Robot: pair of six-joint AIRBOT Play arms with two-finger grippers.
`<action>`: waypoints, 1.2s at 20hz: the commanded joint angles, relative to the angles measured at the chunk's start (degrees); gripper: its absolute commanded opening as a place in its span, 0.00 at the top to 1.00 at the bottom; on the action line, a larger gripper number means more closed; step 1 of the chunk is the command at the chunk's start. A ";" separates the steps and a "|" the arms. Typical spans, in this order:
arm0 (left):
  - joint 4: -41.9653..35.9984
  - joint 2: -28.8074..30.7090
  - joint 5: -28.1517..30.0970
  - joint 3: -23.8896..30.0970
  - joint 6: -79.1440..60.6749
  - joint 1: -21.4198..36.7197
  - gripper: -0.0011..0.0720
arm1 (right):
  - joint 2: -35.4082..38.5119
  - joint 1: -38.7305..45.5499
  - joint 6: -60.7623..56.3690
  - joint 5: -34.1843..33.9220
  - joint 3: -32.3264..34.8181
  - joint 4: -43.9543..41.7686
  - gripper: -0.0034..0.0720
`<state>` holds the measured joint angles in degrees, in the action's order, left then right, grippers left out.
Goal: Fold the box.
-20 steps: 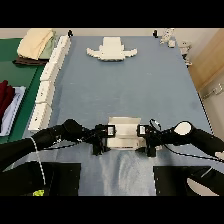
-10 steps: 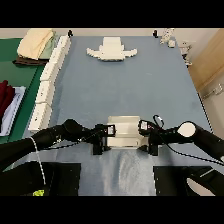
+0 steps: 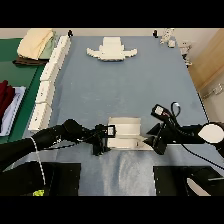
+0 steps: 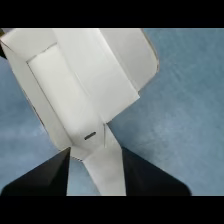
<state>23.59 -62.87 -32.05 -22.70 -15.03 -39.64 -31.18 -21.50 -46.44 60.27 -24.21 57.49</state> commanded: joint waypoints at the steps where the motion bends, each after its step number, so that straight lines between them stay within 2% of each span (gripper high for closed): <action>1: -0.02 -0.02 0.13 -0.04 0.04 0.00 0.28 | 0.81 -0.04 -17.29 0.94 -0.70 -10.67 0.75; 2: -0.02 -0.02 0.13 -0.04 0.04 0.00 0.28 | -0.79 -0.04 -18.34 -1.60 -0.68 -14.60 0.84; 5: -0.02 -0.02 0.13 -0.04 0.04 0.00 0.28 | -9.53 -0.04 -16.94 -8.46 -0.76 -29.11 0.85; 7: -0.02 -0.02 0.13 -0.07 0.04 0.00 0.28 | -16.90 -0.04 -15.63 -10.32 -1.79 -32.96 0.85; 8: -0.02 -0.02 0.13 -0.04 0.04 0.00 0.28 | -20.85 -0.04 -14.91 -11.30 -2.97 -32.85 0.86; 9: -0.02 -0.02 0.13 -0.04 0.04 0.00 0.28 | -24.33 -0.02 -13.75 -12.41 -4.04 -32.81 0.94; 12: -0.02 -0.02 0.11 -0.04 0.04 0.00 0.28 | -32.83 -0.02 -12.48 -15.19 -6.12 -30.86 0.94; 15: -0.02 -0.02 0.13 -0.04 0.04 0.00 0.28 | -38.32 -0.04 -12.41 -15.69 -6.12 -29.09 0.94; 24: -0.02 -0.02 0.13 -0.04 0.04 0.00 0.28 | -41.24 -0.04 -10.71 -15.26 -6.12 -28.81 0.94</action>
<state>23.51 -62.87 -31.86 -22.70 -14.85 -39.64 -71.70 -21.47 -57.54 45.21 -30.33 28.34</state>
